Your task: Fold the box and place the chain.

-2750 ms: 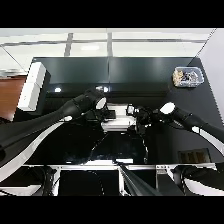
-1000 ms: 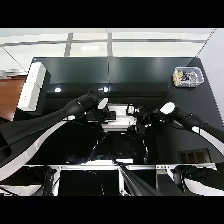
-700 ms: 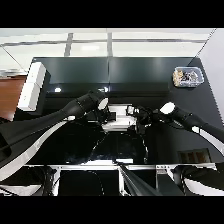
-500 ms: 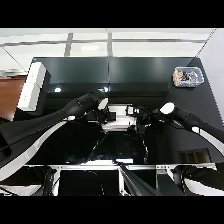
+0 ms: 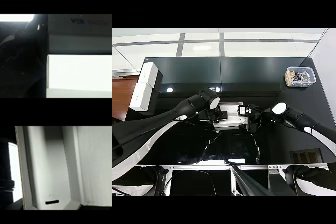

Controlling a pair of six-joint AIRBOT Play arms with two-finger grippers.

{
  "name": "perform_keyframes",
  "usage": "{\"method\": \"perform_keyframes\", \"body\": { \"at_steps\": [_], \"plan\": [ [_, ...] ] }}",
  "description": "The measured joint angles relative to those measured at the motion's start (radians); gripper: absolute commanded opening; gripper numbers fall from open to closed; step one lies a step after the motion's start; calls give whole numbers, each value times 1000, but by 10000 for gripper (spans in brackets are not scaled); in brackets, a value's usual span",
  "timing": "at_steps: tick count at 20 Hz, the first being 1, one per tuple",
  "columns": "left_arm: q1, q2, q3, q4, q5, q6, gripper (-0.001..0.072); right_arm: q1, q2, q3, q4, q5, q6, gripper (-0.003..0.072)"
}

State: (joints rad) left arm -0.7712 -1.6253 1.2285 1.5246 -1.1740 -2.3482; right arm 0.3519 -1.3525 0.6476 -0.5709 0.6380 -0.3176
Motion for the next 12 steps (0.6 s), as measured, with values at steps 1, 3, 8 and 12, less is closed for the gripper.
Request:
{"method": "perform_keyframes", "body": {
  "at_steps": [1, 3, 8, 12],
  "plan": [
    [0, 0, 0, -2, -1, 0, 28, 0, 0, 0, 0, 2, -1, 189],
    [0, 0, 0, -7, -8, 1, 28, -1, 0, 0, -3, 23, -2, 512],
    [0, 0, 0, -13, -16, 18, 28, -2, 23, 0, -75, 113, 73, 689],
    [0, 0, 0, -14, -13, 31, 28, -3, 100, 0, -171, 161, 166, 687]
  ]
}}
